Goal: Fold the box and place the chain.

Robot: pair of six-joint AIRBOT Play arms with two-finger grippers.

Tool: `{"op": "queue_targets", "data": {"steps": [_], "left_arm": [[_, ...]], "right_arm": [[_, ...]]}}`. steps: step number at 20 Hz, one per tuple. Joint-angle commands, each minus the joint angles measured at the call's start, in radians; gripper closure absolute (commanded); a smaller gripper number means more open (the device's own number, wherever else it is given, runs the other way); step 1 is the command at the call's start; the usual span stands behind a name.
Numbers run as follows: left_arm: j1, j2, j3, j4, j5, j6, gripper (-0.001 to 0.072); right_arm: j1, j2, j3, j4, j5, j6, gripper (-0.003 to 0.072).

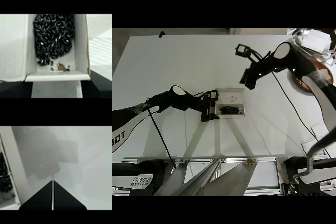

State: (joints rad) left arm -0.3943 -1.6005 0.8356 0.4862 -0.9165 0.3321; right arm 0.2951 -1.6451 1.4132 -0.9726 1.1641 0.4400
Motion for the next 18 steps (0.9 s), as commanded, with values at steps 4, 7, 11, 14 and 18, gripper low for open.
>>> {"op": "queue_targets", "data": {"steps": [4,7,11,14,18], "left_arm": [[0.000,0.000,0.000,0.000,0.000,0.000,0.0528],[0.000,0.000,0.000,0.000,0.000,0.000,0.0528],[0.000,0.000,0.000,0.000,0.000,0.000,0.0528],[0.000,0.000,0.000,0.000,0.000,0.000,0.0528],[0.000,0.000,0.000,0.000,0.000,0.000,0.0528]], "right_arm": [[0.069,-0.041,0.004,-0.020,0.122,-0.030,0.0620],[0.106,-0.011,-0.001,-0.026,0.166,-0.030,0.0620],[0.128,0.058,-0.018,-0.026,0.154,-0.031,0.0564],[0.154,0.134,-0.121,-0.019,0.112,-0.104,0.0489],[0.182,0.184,-0.219,-0.014,0.039,-0.123,0.0301]]}}
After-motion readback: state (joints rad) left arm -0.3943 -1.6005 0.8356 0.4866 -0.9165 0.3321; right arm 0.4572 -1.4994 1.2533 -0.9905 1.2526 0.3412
